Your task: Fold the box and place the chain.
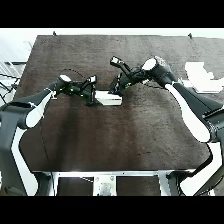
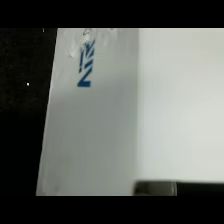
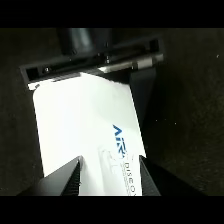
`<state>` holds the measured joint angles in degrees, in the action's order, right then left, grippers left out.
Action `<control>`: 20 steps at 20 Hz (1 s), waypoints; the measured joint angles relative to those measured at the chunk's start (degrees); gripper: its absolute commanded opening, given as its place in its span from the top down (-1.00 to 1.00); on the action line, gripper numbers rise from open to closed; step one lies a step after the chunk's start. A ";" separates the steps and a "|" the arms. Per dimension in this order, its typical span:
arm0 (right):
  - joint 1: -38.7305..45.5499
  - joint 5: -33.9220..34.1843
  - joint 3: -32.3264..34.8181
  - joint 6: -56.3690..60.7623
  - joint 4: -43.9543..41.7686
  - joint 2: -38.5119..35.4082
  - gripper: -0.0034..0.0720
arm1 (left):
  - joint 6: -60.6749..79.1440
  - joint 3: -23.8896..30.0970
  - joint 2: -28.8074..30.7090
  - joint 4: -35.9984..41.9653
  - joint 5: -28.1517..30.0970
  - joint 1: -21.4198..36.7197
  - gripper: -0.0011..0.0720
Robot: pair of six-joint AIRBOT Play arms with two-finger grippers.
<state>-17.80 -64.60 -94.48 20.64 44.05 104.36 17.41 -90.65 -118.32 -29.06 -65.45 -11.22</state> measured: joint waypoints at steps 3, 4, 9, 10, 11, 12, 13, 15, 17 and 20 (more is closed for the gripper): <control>0.39 -0.59 -0.15 -0.07 0.11 -0.94 -0.24 | 0.00 0.00 0.00 0.00 0.00 -0.02 0.19; 0.42 -0.70 0.11 -0.09 0.33 -1.09 -0.24 | 0.00 0.00 0.00 0.00 0.00 -0.02 0.19; 0.66 -1.09 2.23 -0.24 1.51 -1.38 -0.24 | 0.00 0.00 0.00 0.00 0.00 -0.02 0.19; 0.61 -0.96 2.60 -0.26 1.64 -1.42 -0.24 | 0.00 0.00 0.00 0.00 0.00 -0.02 0.19; 0.59 -0.61 2.89 -0.28 1.70 -1.42 -0.24 | 0.00 0.00 0.00 0.00 0.00 -0.02 0.19; 0.59 -0.17 3.10 -0.28 1.79 -1.42 -0.24 | 0.00 0.00 0.00 0.00 0.00 -0.02 0.19; 0.61 0.33 3.26 -0.28 1.84 -1.40 -0.24 | 0.00 0.00 0.00 -0.02 0.00 -0.02 0.19; 0.61 1.05 3.43 -0.31 1.92 -1.29 -0.24 | 0.00 0.00 0.00 0.00 0.00 -0.02 0.19; 0.61 1.90 3.54 -0.33 1.97 -1.22 -0.24 | 0.00 0.00 0.00 0.00 0.00 -0.02 0.19; 0.61 2.91 3.58 -0.35 1.99 -1.18 -0.24 | 0.00 0.00 0.00 0.00 0.00 -0.02 0.19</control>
